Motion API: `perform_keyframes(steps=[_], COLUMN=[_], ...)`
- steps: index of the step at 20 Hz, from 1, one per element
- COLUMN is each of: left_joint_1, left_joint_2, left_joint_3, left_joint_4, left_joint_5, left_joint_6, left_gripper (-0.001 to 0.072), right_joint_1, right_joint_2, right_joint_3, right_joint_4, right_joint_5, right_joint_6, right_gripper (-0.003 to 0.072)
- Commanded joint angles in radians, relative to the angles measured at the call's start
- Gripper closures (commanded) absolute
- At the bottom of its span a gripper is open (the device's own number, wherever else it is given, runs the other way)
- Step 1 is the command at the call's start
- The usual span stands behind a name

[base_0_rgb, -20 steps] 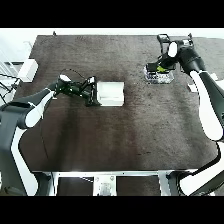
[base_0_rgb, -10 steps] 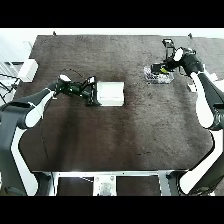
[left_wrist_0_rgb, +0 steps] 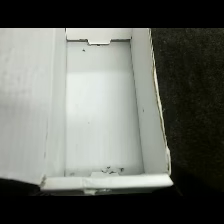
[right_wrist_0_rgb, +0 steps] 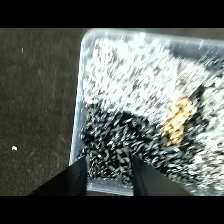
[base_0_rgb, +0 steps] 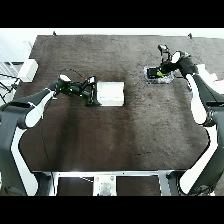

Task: Fold the box and place the chain.

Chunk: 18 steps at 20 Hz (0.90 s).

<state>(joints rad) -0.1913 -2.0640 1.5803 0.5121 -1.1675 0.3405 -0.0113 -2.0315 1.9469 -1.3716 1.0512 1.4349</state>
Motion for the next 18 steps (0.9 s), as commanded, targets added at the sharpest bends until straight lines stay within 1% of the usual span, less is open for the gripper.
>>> perform_keyframes(steps=[1,2,3,4,7,18], left_joint_1=[0.001,0.001,0.001,0.001,0.001,0.001], left_joint_2=[0.000,0.000,0.000,0.000,0.000,0.000], left_joint_3=[0.000,0.000,0.000,0.000,0.000,0.000], left_joint_4=[0.000,0.000,0.000,0.000,0.000,0.000], left_joint_5=[0.001,0.001,0.001,0.001,0.002,0.004], left_joint_6=[0.000,0.000,0.000,0.000,0.000,0.000], left_gripper=[0.0215,0.0215,0.0215,0.0215,0.0215,0.0215], right_joint_1=[0.007,0.009,0.013,0.016,0.016,0.019], right_joint_2=[-0.018,-0.021,-0.022,-0.021,-0.004,0.314], right_joint_3=[0.002,0.002,0.002,0.005,0.035,0.036], right_joint_4=[0.011,0.011,0.010,0.010,0.010,-0.035], right_joint_5=[0.032,0.032,0.032,0.032,0.035,0.076], right_joint_6=[-0.007,-0.007,-0.018,-0.034,-0.033,-0.034], right_gripper=[0.0424,0.0460,0.0548,0.0672,0.0678,0.0679])
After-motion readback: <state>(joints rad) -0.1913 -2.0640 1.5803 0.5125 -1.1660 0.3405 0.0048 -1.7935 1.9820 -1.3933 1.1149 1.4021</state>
